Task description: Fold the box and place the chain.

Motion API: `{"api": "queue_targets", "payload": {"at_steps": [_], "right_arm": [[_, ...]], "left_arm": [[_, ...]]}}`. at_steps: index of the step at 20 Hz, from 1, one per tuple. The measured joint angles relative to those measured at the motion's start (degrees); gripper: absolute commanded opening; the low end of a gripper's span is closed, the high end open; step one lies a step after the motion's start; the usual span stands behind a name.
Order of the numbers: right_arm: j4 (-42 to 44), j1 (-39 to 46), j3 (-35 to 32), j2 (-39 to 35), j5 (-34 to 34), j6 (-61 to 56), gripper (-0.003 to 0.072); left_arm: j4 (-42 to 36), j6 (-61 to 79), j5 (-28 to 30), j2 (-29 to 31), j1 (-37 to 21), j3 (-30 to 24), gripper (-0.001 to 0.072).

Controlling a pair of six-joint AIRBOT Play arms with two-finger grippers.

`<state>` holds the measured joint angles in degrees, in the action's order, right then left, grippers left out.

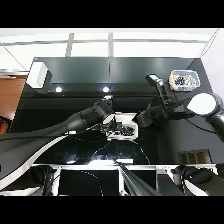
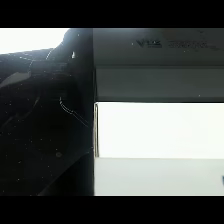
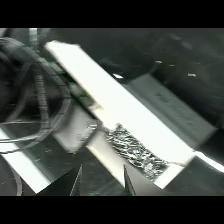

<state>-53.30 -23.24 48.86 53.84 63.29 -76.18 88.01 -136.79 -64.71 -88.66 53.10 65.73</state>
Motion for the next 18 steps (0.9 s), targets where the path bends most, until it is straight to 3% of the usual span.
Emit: {"api": "queue_targets", "payload": {"at_steps": [9, 11, 12, 18], "right_arm": [[-9.64, 18.21, 0.37, -7.52, 4.35, -1.7, 0.0308], [-10.12, 19.98, 0.31, -8.02, 4.74, -1.6, 0.0309], [-10.32, 20.55, 0.31, -8.15, 4.81, -1.4, 0.0309], [-10.91, 21.75, 0.26, -8.55, 4.85, -1.01, 0.0309]], "left_arm": [[-0.15, 0.02, -0.2, -0.28, -0.02, 0.04, 0.0046], [-0.24, 0.02, -0.31, -0.59, -0.07, 0.31, 0.0347], [-0.39, -0.11, -1.09, -0.37, -0.07, 0.87, 0.0407], [1.18, 4.5, -5.2, 1.79, -0.07, 4.39, 0.0409]]}}
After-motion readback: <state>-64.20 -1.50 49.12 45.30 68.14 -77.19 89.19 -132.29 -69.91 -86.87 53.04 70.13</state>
